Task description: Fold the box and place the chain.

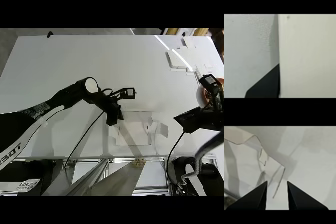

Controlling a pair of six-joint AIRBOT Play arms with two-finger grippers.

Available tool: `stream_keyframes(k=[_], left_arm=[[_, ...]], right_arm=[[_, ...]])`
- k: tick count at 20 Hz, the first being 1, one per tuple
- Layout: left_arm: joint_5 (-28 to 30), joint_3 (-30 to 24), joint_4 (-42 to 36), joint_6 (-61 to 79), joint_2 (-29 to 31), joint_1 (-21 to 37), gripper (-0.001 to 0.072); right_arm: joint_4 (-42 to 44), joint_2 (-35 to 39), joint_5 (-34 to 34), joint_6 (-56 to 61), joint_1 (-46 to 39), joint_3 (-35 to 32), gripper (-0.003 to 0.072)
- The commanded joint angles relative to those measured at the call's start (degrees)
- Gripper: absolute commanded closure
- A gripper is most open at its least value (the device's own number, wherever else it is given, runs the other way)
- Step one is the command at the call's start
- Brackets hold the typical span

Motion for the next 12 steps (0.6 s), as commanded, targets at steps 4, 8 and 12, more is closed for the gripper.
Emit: stream_keyframes(k=[4,8,12], left_arm=[[11.02,-1.79,2.84,5.62,-1.97,-3.32,0.0709],[13.97,-1.79,-0.76,5.62,-1.97,-3.13,0.0709],[13.92,-1.79,-0.63,5.6,-1.97,-3.13,0.0706]], right_arm=[[-0.15,1.51,0.87,-0.07,0.07,0.37,0.0408],[-0.11,1.49,-2.03,-1.62,0.07,-2.4,0.0407],[-0.09,1.4,-5.11,-2.05,0.07,-6.03,0.0407]])
